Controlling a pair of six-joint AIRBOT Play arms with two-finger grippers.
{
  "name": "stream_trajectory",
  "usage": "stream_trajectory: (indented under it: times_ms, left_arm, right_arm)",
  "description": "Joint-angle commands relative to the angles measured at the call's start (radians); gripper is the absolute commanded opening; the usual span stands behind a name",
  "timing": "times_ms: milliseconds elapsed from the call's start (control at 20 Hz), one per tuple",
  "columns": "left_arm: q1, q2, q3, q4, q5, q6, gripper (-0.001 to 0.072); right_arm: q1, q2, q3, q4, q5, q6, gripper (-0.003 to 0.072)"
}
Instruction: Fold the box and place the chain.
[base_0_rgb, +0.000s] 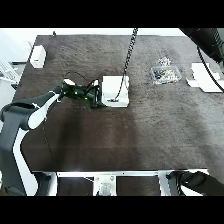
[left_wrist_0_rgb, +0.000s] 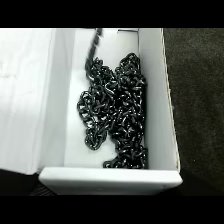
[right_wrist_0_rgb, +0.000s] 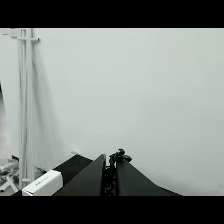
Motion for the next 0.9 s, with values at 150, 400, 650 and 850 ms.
stream_trajectory:
  times_ms: [150, 400, 650, 850]
  left_arm:
    - [0.0, 0.0, 0.0, 0.001, 0.0, 0.0, 0.0233]
    - [0.0, 0.0, 0.0, 0.0, 0.0, 0.0, 0.0233]
    - [0.0, 0.0, 0.0, 0.0, 0.0, 0.0, 0.0233]
    - [0.0, 0.0, 0.0, 0.0, 0.0, 0.0, 0.0233]
  right_arm:
    - [0.006, -0.023, 0.011, 0.0, -0.011, -0.007, 0.0012]
    - [0.018, -0.06, 0.003, 0.038, -0.009, -0.003, 0.0012]
    - [0.089, -0.16, 0.016, 0.063, -0.041, -0.004, 0.0012]
    - [0.114, -0.208, 0.082, 0.063, -0.066, -0.005, 0.0012]
